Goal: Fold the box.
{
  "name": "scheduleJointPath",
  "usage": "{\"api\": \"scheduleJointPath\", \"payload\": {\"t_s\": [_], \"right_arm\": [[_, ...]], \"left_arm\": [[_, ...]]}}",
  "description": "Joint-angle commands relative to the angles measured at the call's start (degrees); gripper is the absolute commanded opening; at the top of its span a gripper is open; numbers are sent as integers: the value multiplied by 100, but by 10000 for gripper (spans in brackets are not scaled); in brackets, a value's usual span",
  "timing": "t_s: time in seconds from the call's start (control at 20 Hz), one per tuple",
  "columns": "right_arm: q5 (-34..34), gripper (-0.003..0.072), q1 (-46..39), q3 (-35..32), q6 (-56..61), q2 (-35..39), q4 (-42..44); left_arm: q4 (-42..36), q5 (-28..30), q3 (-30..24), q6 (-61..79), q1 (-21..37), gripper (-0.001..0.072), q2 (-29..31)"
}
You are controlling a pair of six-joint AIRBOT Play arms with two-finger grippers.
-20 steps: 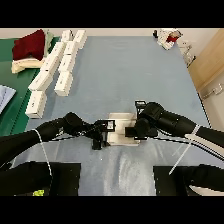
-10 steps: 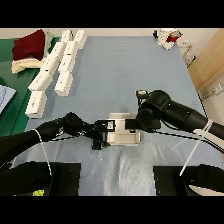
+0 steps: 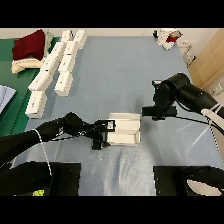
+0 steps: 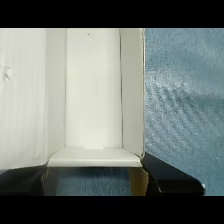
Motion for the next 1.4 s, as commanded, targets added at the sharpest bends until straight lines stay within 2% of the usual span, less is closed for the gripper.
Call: {"api": "scheduleJointPath", "payload": {"t_s": [0.0,0.1,0.15,0.25,0.35,0.45,0.55,0.7,0.85,1.0,1.35], "right_arm": [[776,4,-1228,9,-2006,-704,2404],[719,4,-1746,9,-3309,-1209,4242],[511,4,-1915,11,-3823,-1425,4898],[-284,4,-2090,144,-4822,-1856,5643],[-1272,4,-2070,282,-5469,-2144,5993],[-1731,3,-1987,282,-5692,-2151,6019],[-1980,4,-1860,264,-5766,-2083,5960],[-1823,4,-1526,57,-6059,-1764,5668],[-1143,4,-1115,-275,-6168,-1261,5005],[63,4,-649,-789,-6371,-531,4404],[3226,4,487,-2352,-7101,1558,4308]], "left_arm": [[0,0,0,0,2,449,2],[0,0,0,0,2,449,2],[0,0,0,0,2,449,2],[0,0,0,0,2,449,2],[0,0,0,0,2,449,2],[0,0,0,0,2,449,2],[0,0,0,0,2,449,2],[0,0,0,0,2,449,4],[0,0,0,0,2,449,2],[0,0,0,0,2,449,2],[0,0,0,0,2,449,2]]}}
